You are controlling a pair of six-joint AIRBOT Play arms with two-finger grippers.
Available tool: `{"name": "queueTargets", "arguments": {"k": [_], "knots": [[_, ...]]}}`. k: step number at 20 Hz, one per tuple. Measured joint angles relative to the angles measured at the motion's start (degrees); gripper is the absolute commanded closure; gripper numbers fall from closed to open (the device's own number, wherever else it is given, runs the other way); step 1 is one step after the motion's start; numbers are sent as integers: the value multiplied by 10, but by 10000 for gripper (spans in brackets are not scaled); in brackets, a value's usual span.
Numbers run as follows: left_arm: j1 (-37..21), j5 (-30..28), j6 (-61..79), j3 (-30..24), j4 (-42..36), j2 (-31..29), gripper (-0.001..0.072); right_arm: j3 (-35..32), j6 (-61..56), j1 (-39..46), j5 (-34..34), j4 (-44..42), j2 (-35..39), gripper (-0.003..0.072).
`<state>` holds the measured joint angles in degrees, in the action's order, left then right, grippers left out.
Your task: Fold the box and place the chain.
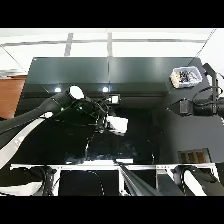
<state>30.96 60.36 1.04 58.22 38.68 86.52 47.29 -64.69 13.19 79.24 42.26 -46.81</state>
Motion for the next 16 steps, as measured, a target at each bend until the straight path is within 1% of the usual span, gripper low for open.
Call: {"name": "queueTargets", "arguments": {"k": [3, 6, 7, 8, 9, 11, 13, 14, 16], "knots": [[9, 0, 20, 0, 44, 3, 0, 0, 0, 0, 0, 0, 0, 674], [19, -14, 28, 0, 72, 14, 5, 0, 0, 0, 0, 0, 0, 675], [23, -22, 29, 0, 78, 17, 55, 0, 0, 0, 0, 0, 0, 674], [28, -30, 29, 0, 81, 19, 227, 0, 0, 0, 0, 0, 0, 674], [32, -35, 25, 1, 84, 19, 429, 0, 0, 0, 0, 0, 0, 675], [37, -51, -14, 8, 97, 15, 434, 0, 0, 0, 0, 0, 0, 674], [28, -78, -78, 21, 111, 5, 434, 0, 0, 0, 0, 0, 0, 674], [16, -95, -113, 29, 121, 1, 434, 0, 0, 0, 0, 1, 0, 674], [-26, -128, -186, 54, 142, -6, 434, 0, 0, 0, -4, 2, 0, 674]]}}
